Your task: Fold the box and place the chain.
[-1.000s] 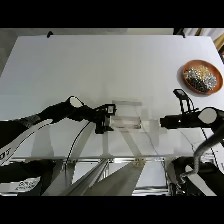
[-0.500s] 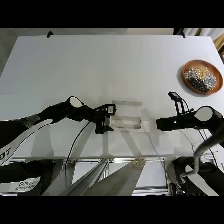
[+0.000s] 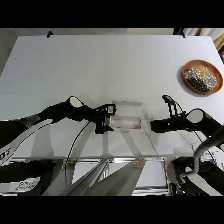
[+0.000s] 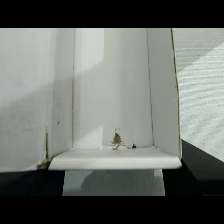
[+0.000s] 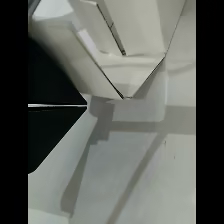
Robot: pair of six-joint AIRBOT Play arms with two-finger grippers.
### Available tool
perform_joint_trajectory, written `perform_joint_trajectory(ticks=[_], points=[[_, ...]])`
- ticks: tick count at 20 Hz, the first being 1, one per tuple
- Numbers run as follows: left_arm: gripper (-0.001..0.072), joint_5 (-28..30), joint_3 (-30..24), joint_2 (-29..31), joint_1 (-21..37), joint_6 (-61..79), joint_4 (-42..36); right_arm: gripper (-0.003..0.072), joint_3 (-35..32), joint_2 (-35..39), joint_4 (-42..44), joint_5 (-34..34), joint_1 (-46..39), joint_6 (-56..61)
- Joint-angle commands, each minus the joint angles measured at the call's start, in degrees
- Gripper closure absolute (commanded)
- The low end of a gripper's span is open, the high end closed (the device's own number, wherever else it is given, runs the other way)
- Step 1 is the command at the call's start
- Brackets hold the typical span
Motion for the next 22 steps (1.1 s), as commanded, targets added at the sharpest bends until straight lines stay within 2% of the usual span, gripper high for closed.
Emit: perform_joint_trajectory(ticks=[1,5,7,8,12,13,15,16,22], points=[[0.0315,0.02,0.02,0.04,0.04,0.02,0.0,0.0666,0.15,-0.31,1.62,-3.04,2.38,-0.26],[0.0315,0.02,0.02,0.04,0.04,0.0,0.0,0.0656,2.34,2.91,1.66,-2.05,2.38,-0.02],[0.0315,0.02,0.02,0.04,0.04,0.0,0.0,0.0478,2.99,5.07,2.14,-0.92,2.45,-0.02],[0.0315,0.04,0.02,0.04,0.04,0.02,0.0,0.0446,2.99,6.12,2.51,-0.26,2.45,-0.02],[0.0315,0.04,0.02,0.04,0.04,0.0,0.0,0.044,2.99,7.93,4.04,0.33,3.28,-0.02],[0.0315,0.02,0.02,0.04,0.04,0.0,0.0,0.0424,2.99,7.91,4.26,0.31,4.35,-0.02],[0.0315,0.02,0.02,0.04,0.04,0.0,0.0,0.0316,2.99,7.82,4.28,-0.28,6.88,0.09],[0.0315,0.02,0.02,0.04,0.04,0.0,0.0,0.0288,2.99,7.67,4.39,-1.01,7.82,0.74],[0.0315,0.02,0.02,0.04,0.04,0.02,0.0,0.0245,2.99,6.99,2.95,-2.54,10.67,4.22]])
